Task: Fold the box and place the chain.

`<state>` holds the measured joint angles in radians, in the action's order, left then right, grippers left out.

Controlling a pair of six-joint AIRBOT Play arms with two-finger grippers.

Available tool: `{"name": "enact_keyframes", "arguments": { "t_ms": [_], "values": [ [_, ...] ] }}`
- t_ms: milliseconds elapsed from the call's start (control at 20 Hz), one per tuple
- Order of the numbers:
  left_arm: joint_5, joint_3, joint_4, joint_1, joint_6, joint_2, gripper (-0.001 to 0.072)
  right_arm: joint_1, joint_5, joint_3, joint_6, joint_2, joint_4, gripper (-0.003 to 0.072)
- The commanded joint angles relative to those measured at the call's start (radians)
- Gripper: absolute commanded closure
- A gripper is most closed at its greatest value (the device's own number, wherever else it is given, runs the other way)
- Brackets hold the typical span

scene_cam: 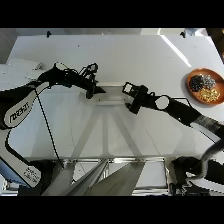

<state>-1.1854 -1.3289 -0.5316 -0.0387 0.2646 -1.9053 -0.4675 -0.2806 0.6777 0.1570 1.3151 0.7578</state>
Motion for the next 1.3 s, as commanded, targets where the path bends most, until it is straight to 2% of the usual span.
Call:
{"name": "enact_keyframes", "arguments": {
  "t_ms": [0, 350, 500, 800, 1100, 1250],
  "values": [
    [0.0, 0.0, 0.0, 0.0, 0.0, -0.001, 0.0696, 0.027, -0.058, 0.026, -0.028, 0.001, 0.002, -0.0002],
    [0.0, 0.0, 0.0, 0.0, 0.0, -0.001, 0.0696, 0.027, -0.117, 0.05, -0.05, 0.036, -0.018, -0.0002],
    [0.0, 0.0, 0.0, 0.0, 0.0, -0.001, 0.0696, 0.027, -0.174, 0.099, -0.079, 0.063, -0.031, -0.0002],
    [0.0, 0.0, 0.0, 0.0, 0.0, -0.001, 0.0696, 0.037, -0.15, 0.139, -0.038, 0.076, 0.01, -0.0002],
    [0.0, 0.0, 0.0, 0.0, 0.0, -0.001, 0.0696, 0.071, -0.251, 0.156, -0.055, 0.089, 0.039, -0.0002],
    [0.0, 0.0, 0.0, 0.0, 0.0, -0.001, 0.0696, 0.09, -0.318, 0.17, -0.097, 0.127, 0.005, -0.0002]
  ]
}}
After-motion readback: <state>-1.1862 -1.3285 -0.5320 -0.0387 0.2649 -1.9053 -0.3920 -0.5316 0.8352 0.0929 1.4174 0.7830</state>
